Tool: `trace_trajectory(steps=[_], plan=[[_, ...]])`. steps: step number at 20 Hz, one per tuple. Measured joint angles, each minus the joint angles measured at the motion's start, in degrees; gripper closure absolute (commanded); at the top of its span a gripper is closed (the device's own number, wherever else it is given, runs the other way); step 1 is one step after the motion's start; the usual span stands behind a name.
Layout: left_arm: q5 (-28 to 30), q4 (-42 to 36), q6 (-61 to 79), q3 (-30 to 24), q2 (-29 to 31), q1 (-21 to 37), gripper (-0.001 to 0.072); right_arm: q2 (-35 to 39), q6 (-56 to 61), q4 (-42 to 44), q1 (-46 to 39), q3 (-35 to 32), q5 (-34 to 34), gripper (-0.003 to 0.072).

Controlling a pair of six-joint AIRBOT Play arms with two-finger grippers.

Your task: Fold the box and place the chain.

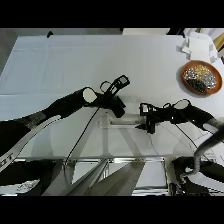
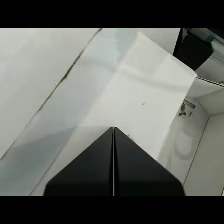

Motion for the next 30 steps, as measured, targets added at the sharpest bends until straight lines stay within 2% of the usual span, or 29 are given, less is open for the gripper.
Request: trace_trajectory(steps=[4, 7, 11, 13, 17, 21, 30], plan=[[-0.28, -0.02, -1.51, 0.0, 0.04, -0.02, 0.0708, 0.0, 0.0, 0.0, 0.0, 0.0, -0.02, 0.0287], [-1.62, 1.62, -2.03, -0.02, 2.56, -0.04, 0.0708, 0.0, -0.04, -0.02, 0.0, 0.0, -0.02, 0.0287], [-3.72, 13.22, -5.97, -0.02, 9.4, -0.04, 0.0707, 0.0, -0.04, -0.02, 0.0, 0.0, -0.02, 0.0287], [-7.28, 21.53, -7.45, -0.02, 13.18, -0.04, 0.0707, 0.0, -0.04, -0.02, 0.0, 0.0, -0.02, 0.0287], [-19.69, 32.65, -5.11, -0.02, 16.94, -0.04, 0.0707, 0.0, -0.02, -0.02, 0.0, 0.0, -0.04, 0.0287], [-24.13, 32.44, -2.27, -0.04, 15.8, -0.04, 0.0707, 0.0, -0.02, -0.02, 0.0, 0.0, -0.04, 0.0287], [-24.35, 30.8, 1.4, -2.36, 9.84, 1.46, 0.07, 0.0, -0.02, -0.02, 0.0, 0.0, -0.04, 0.0287]])
